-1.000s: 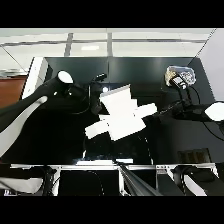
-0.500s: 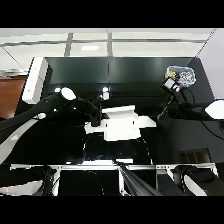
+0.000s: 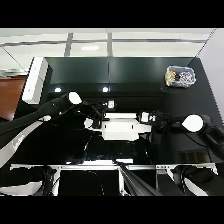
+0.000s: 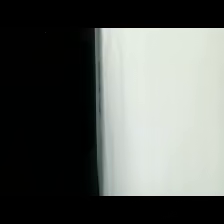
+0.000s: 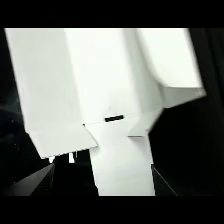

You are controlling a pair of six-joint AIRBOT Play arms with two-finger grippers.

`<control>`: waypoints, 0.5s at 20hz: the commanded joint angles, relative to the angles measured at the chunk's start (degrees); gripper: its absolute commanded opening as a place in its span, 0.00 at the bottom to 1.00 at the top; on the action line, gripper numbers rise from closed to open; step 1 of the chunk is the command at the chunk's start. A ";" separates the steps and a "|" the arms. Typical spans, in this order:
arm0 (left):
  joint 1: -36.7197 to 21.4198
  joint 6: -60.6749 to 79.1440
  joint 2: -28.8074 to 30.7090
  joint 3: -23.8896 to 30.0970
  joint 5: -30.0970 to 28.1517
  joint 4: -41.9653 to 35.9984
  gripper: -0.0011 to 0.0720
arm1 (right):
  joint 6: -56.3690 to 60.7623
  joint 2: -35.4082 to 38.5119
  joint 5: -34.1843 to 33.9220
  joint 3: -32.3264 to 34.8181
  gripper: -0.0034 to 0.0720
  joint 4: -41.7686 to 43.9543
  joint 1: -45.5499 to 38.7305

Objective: Fold the box and place the chain.

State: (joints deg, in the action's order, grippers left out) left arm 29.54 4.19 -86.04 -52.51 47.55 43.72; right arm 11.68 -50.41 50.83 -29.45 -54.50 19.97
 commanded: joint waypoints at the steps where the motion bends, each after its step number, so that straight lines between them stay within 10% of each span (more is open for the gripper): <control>1: 0.09 0.09 -0.07 0.02 -0.44 0.59 0.05 | -3.85 -2.38 -0.94 1.38 0.99 -0.48 2.56; 10: 0.09 0.09 -0.07 0.02 -0.59 0.59 0.05 | -7.28 -8.52 -8.37 1.38 0.99 8.02 7.50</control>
